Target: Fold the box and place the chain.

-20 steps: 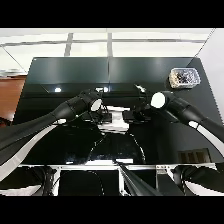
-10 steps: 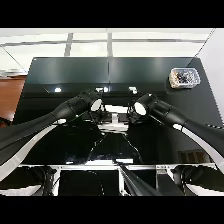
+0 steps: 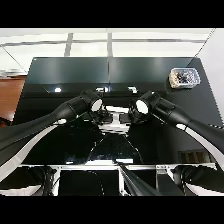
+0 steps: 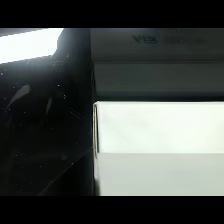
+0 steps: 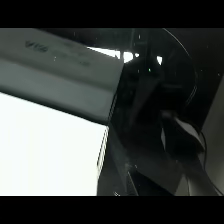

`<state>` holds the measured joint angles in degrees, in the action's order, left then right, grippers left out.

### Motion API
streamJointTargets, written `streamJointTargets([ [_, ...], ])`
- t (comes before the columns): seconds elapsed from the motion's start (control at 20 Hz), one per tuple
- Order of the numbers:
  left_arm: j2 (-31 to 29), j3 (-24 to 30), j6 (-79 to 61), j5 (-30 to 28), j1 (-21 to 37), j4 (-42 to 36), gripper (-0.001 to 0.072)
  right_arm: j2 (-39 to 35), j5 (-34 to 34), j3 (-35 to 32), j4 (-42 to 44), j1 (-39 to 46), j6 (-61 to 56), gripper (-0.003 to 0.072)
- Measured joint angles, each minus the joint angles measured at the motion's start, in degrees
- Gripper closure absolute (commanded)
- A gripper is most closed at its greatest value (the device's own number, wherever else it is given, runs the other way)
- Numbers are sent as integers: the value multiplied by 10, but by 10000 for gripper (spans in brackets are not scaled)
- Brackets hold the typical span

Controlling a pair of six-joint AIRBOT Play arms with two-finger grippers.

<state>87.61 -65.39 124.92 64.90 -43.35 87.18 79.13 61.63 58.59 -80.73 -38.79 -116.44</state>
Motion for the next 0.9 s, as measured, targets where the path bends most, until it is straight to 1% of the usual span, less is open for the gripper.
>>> streamJointTargets([
  [0.25, 0, 0, 0, 0, 0, 2, 681, -12, 12, 0, 2, -2, 14, 388],
  [0.4, 0, 0, 0, 1, 0, 3, 681, -13, 3, -3, 1, -4, 12, 388],
  [0.65, 0, 0, 0, 2, 0, 2, 681, 14, -19, -7, 2, -5, -24, 388],
  [0.9, 0, 0, 0, 2, 0, 2, 681, 42, -26, 2, -5, -10, -85, 389],
])
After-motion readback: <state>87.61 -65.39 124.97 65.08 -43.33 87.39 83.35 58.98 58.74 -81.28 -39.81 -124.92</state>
